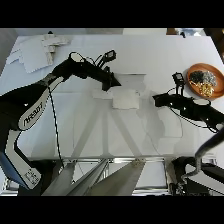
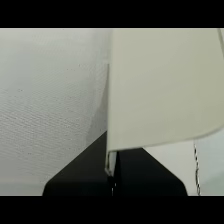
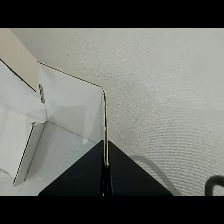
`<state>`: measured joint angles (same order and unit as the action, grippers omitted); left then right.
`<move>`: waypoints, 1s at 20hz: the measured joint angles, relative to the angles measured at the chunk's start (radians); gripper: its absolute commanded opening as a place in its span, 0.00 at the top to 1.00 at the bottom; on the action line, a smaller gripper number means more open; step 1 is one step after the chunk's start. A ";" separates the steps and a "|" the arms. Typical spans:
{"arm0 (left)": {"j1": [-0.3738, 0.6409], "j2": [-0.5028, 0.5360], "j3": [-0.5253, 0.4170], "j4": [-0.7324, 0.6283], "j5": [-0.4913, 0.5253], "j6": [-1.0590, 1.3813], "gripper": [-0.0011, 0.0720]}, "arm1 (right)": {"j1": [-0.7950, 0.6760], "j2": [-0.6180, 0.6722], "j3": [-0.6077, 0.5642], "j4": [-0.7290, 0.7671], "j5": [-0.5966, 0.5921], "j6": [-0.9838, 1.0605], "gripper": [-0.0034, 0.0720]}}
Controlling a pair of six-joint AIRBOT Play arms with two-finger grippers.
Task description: Fold the box and place the chain.
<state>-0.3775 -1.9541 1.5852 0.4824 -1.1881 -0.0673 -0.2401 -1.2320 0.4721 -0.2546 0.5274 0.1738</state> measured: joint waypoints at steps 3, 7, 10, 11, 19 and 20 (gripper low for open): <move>0.000 0.000 0.000 0.000 0.001 0.000 0.97 | 0.000 0.000 0.000 0.000 -0.003 0.000 0.94; 0.000 0.000 0.000 0.000 0.003 0.000 0.97 | 0.001 0.000 0.000 0.000 -0.035 0.000 0.94; -0.001 0.000 0.000 0.000 0.004 0.000 0.97 | 0.001 0.000 0.000 -0.001 -0.051 0.000 0.94; -0.001 0.000 0.000 0.000 0.005 0.000 0.97 | 0.001 0.000 0.000 -0.001 -0.052 0.000 0.94; 0.000 0.000 0.000 0.001 0.005 -0.006 0.97 | 0.000 0.008 -0.001 -0.001 0.014 0.006 0.12; 0.003 0.004 0.000 0.002 0.005 -0.018 0.97 | 0.000 0.018 -0.001 -0.002 0.037 0.013 0.12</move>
